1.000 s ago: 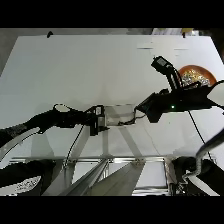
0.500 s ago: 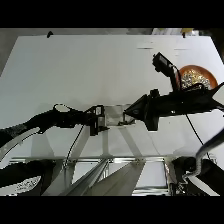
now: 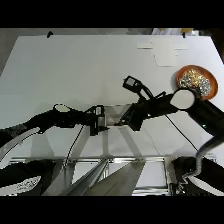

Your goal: Fold the box and place the chain.

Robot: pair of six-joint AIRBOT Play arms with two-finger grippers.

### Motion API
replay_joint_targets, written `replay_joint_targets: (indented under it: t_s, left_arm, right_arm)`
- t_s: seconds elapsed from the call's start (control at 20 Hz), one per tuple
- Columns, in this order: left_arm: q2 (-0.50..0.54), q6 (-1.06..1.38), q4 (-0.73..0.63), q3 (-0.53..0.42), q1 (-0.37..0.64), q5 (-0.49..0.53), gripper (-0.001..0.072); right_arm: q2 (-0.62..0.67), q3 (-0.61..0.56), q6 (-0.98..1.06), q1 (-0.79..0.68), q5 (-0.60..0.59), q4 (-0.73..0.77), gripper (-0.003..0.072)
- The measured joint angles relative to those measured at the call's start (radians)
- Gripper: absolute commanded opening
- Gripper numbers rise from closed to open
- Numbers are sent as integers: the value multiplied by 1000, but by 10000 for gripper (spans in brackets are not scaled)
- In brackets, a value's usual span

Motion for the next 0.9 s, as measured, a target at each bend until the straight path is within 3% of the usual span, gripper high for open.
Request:
replay_joint_targets:
  t_s: [0.05,0.5,0.6,0.7,0.9]
  left_arm:
    - [0,0,0,0,0,0,68]
    - [0,0,0,0,0,0,68]
    - [0,0,0,0,0,0,68]
    - [0,0,0,0,0,0,68]
    - [0,0,0,0,0,0,68]
  right_arm:
    - [-27,-2,14,6,-18,-19,185]
    - [-101,-1,78,14,-51,-102,197]
    - [-72,11,98,-12,-32,-130,134]
    - [-34,21,138,-64,-12,-185,21]
    - [-8,25,272,-191,14,-354,20]
